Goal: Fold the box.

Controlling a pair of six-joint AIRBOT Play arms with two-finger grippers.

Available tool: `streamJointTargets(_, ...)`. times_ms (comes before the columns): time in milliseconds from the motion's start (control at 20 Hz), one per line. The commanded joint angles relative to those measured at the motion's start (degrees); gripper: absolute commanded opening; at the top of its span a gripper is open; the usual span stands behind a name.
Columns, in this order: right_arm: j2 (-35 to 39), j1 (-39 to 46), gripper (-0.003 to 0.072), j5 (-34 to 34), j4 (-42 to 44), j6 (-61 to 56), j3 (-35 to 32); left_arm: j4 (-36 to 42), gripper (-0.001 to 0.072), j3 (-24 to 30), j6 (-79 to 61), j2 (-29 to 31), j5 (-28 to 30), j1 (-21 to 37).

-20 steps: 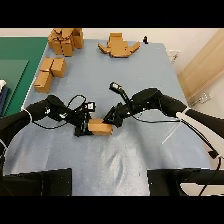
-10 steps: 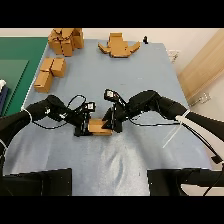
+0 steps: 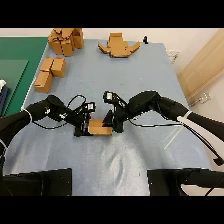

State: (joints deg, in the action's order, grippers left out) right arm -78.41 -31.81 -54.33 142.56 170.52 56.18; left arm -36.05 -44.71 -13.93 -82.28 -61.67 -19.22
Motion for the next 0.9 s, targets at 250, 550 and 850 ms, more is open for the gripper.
streamJointTargets(250, 0.31, -4.33, 0.049, 4.09, -7.02, -0.22, -0.07, 0.04, 0.0249, 0.0, 0.07, 0.04, 0.04, 0.02)
streamJointTargets(550, 0.28, -4.35, 0.0258, 7.76, -6.91, -1.01, 0.0, 0.04, 0.025, 0.02, 0.07, 0.04, 0.0, 0.02)
streamJointTargets(850, 0.94, -4.35, 0.0081, 2.69, -6.82, -1.01, 0.31, 0.04, 0.0249, 0.02, 0.09, 0.04, -0.04, 0.02)
